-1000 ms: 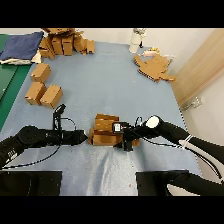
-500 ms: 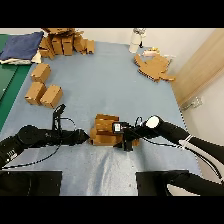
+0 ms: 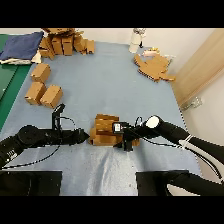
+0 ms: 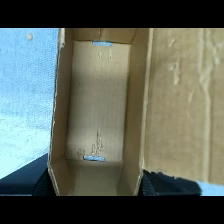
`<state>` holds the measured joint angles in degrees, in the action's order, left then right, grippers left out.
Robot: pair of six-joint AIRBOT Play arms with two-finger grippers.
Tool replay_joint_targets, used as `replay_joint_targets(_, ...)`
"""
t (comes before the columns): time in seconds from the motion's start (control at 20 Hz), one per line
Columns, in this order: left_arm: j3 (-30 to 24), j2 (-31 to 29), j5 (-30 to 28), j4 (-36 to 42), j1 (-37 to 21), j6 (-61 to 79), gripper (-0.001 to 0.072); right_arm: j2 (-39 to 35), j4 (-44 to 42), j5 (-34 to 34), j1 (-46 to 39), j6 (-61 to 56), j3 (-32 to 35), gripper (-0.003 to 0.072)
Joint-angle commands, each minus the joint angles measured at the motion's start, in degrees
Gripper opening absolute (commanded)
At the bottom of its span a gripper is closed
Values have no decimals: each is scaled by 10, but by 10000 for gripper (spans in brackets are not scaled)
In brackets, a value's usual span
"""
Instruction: Fold the box.
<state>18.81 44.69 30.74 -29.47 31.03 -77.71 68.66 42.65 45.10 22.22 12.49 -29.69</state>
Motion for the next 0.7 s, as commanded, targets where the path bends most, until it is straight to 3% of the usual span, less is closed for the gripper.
replay_joint_targets(0.0, 0, 0, 24, 1, 0, 35, 275, 0, 0, 0, 0, 0, 0, 581)
replay_joint_targets(0.1, 0, 0, 43, 14, 0, 61, 280, 0, 0, 0, 0, 0, 0, 581)
replay_joint_targets(0.15, 1, 0, 43, 26, 0, 61, 378, 0, 0, 0, 0, 0, 0, 581)
replay_joint_targets(0.2, 1, 0, 37, 34, 0, 61, 397, 0, 0, 0, 0, 0, 0, 581)
replay_joint_targets(0.65, 14, 25, 2, 32, 5, 27, 397, 0, 0, 0, 0, 0, 0, 581)
